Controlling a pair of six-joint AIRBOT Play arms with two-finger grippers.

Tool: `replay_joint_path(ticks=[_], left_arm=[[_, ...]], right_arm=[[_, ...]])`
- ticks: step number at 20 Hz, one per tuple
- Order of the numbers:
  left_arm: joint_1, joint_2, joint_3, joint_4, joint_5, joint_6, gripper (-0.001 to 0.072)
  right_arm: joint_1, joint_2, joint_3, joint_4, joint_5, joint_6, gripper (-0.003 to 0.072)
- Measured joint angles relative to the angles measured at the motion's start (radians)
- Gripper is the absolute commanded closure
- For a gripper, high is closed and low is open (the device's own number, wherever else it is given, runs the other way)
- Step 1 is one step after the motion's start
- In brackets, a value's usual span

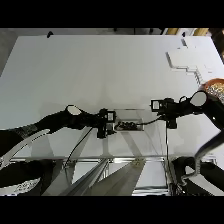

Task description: Fold the box and place the chain.

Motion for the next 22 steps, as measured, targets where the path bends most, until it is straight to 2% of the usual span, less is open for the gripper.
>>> replay_joint_path(ticks=[8,12,14,17,22], left_arm=[[0.000,0.000,0.000,0.000,0.000,0.000,0.0435],[0.000,0.000,0.000,0.000,0.000,0.000,0.0435],[0.000,0.000,0.000,0.000,0.000,0.000,0.0435],[0.000,0.000,0.000,0.000,0.000,0.000,0.0435],[0.000,0.000,0.000,0.000,0.000,0.000,0.0435]], right_arm=[[0.000,-0.094,-0.012,-0.034,-0.068,-0.066,0.0540],[-0.001,-0.106,-0.024,-0.037,-0.064,-0.088,0.0664],[-0.001,-0.107,-0.028,-0.040,-0.063,-0.090,0.0669],[0.000,-0.079,-0.032,-0.062,-0.034,-0.064,0.0669],[-0.001,0.064,-0.033,-0.054,0.064,-0.042,0.0670]])
